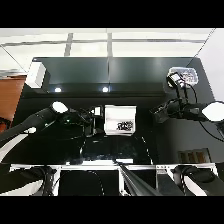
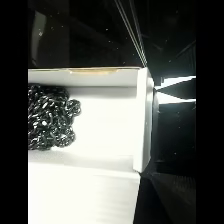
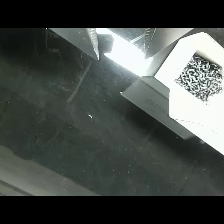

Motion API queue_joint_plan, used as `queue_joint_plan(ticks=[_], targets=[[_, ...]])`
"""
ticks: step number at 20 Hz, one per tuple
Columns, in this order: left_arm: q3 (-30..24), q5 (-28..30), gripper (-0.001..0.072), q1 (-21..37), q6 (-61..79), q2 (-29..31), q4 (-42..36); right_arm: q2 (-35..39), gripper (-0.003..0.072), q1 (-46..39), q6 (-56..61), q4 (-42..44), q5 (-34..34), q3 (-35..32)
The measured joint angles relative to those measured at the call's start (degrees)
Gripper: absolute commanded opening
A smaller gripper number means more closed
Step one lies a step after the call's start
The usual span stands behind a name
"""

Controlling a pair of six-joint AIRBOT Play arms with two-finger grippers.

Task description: Fold the box and place the chain.

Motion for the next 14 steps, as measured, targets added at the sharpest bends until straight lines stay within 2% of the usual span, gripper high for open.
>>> queue_joint_plan(ticks=[6, 7, 8, 9, 10, 11, 12, 13, 14], targets=[[0.5, 0.5, 0.0703, -1.7, -0.2, -0.4, -0.2, 0.0, 0.0326, 0.0, 0.0, 0.0, 0.0, 0.0], [0.8, 0.7, 0.0671, -2.0, -0.2, -0.7, -0.2, 0.0, 0.0326, 0.0, 0.0, 0.0, 0.0, 0.0], [1.1, 0.7, 0.0592, -2.3, -0.2, -1.0, -0.3, 0.0, 0.0326, 0.0, 0.0, 0.0, -0.1, 0.0], [1.5, 0.8, 0.0472, -2.6, -0.3, -1.3, -0.3, -0.1, 0.0326, 0.0, 0.0, 0.1, -0.2, 0.0], [1.9, 0.7, 0.0433, -2.9, -0.3, -1.6, -0.5, -0.2, 0.0328, 0.0, 0.0, 0.1, -0.3, 0.0], [2.2, 0.9, 0.0407, -3.1, -0.6, -1.8, -0.5, -0.3, 0.0374, 0.0, 0.0, 0.3, -0.9, 0.0], [2.4, 0.9, 0.0403, -3.3, -0.7, -2.0, -0.5, -0.6, 0.0663, 0.0, 0.5, 1.1, -1.9, -0.2], [2.6, 1.0, 0.0403, -3.4, -0.9, -2.2, -0.5, -1.1, 0.0696, 0.0, 1.4, 2.1, -3.6, -0.2], [2.7, 1.1, 0.0404, -3.5, -1.0, -2.3, -0.6, -1.8, 0.0695, 0.1, 2.1, 3.6, -6.1, -0.2]])
